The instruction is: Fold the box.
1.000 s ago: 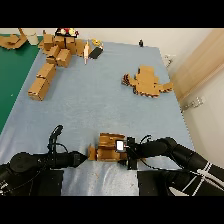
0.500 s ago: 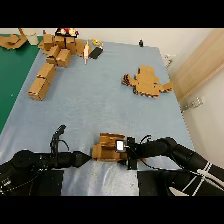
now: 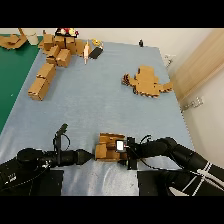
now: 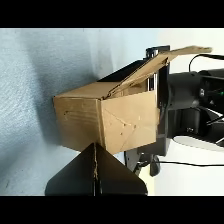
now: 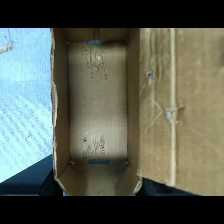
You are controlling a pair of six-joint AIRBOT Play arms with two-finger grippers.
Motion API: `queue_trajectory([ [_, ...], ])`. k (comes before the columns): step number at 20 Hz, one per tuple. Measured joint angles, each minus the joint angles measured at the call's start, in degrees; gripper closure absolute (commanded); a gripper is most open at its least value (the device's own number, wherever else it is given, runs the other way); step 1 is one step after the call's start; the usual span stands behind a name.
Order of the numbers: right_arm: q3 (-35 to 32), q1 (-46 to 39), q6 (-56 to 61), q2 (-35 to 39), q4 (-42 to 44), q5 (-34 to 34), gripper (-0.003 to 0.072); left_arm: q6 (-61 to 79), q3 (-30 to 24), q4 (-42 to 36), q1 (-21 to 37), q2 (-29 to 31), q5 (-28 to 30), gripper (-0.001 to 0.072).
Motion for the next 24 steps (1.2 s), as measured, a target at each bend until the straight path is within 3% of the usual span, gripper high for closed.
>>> queue_trajectory([
  [7,0.0,0.0,0.0,0.0,0.0,-0.1,0.0168,1.5,0.0,-1.3,0.0,-0.3,-0.2,0.0674],
  [8,0.0,0.0,0.0,0.0,0.0,-0.1,0.0168,1.7,0.1,-1.3,0.0,-0.3,-0.2,0.0433],
  [9,0.0,0.0,0.0,0.0,0.0,-0.1,0.0168,2.1,0.2,-1.3,0.0,-0.3,-0.2,0.0376],
  [10,0.0,0.0,0.0,0.0,0.0,-0.1,0.0168,2.1,0.4,-1.4,0.0,-0.3,-0.2,0.0461],
  [11,0.0,0.0,0.0,0.0,0.0,-0.1,0.0168,2.3,0.5,-1.4,0.0,-0.3,-0.1,0.0499],
  [13,0.0,0.0,0.0,0.0,0.0,-0.1,0.0168,2.6,0.7,-1.4,0.0,-0.3,0.1,0.0498],
  [14,0.0,0.0,0.0,0.0,0.0,-0.1,0.0168,2.7,0.7,-1.4,0.0,-0.3,0.2,0.0473],
  [15,0.0,0.0,0.0,0.0,0.0,-0.1,0.0168,2.9,0.8,-1.4,0.0,-0.3,0.2,0.0367],
  [22,0.0,0.0,0.0,0.0,0.0,-0.1,0.0168,2.7,1.2,-1.6,0.0,-0.3,1.2,0.0342],
  [23,0.0,0.0,0.0,0.0,0.0,-0.1,0.0168,2.7,1.2,-1.8,0.0,-0.3,1.7,0.0308],
  [24,0.0,0.0,0.0,0.0,0.0,-0.1,0.0168,2.7,1.2,-1.8,0.0,-0.3,2.1,0.0220],
])
